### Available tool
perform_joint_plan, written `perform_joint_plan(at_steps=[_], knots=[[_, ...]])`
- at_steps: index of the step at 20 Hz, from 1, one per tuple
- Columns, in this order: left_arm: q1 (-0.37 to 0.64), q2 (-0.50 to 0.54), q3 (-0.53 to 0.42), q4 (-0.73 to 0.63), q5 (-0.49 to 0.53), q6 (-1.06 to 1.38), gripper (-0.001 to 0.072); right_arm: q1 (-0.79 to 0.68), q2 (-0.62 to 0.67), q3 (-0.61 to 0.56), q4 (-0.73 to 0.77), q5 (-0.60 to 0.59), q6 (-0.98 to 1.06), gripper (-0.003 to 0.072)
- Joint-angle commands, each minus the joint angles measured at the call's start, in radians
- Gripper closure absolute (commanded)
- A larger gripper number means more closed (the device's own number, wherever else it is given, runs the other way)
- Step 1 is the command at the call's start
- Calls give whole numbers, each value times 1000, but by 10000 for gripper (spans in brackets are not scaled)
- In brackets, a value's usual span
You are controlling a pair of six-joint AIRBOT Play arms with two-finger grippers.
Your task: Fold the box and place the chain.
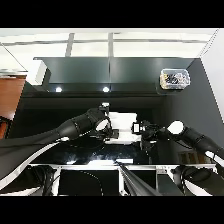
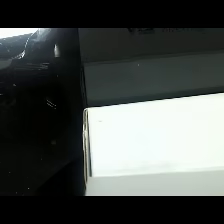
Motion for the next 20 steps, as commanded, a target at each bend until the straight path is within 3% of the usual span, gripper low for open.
perform_joint_plan(at_steps=[1,3,5,9,10,11,20], knots=[[0,-2,2,-1,7,-9,575,0,-1,0,0,0,0,204],[0,-2,8,0,7,-8,568,0,-1,0,0,0,0,204],[-1,-2,8,-1,4,-8,462,0,-1,0,0,0,0,204],[0,-2,8,0,2,-8,442,0,-1,0,0,0,0,204],[0,-2,9,0,0,-10,365,0,-1,0,0,0,0,204],[0,-2,9,1,0,-11,332,0,-1,0,0,0,0,204],[4,-2,33,49,-42,-13,332,0,-1,0,1,0,0,204]])
